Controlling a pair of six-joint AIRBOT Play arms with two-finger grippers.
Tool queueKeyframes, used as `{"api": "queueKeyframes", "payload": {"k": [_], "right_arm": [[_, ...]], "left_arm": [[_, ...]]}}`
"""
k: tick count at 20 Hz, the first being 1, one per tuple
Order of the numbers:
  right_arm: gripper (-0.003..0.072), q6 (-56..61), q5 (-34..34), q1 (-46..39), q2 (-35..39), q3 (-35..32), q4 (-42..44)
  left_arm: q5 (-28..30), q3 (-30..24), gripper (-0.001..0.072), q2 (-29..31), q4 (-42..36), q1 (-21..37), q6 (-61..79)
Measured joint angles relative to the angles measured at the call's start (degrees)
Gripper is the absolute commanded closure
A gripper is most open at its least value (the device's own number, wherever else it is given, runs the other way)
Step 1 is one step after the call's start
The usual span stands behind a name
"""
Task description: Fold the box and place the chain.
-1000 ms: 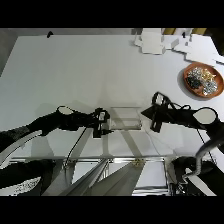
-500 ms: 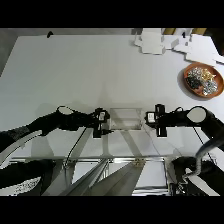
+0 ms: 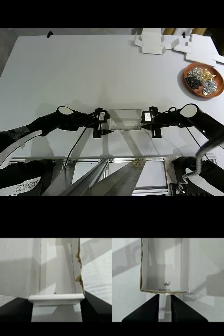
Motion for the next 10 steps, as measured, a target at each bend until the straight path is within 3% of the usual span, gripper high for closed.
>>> {"api": "queueKeyframes", "payload": {"k": [4, 8, 10], "right_arm": [[0.051, -2.1, -0.4, 1.3, -2.0, 0.0, 2.7], [0.0269, -2.8, -1.3, 1.6, -2.7, -0.2, 5.6], [0.0244, -3.0, -1.6, 1.7, -2.8, -0.8, 6.8]], "left_arm": [[0.0, 0.0, 0.0612, 0.0, 0.0, 0.0, 0.0], [0.0, 0.0, 0.0612, 0.0, 0.0, 0.0, 0.0], [0.0, 0.0, 0.0612, 0.0, 0.0, 0.0, 0.0]]}}
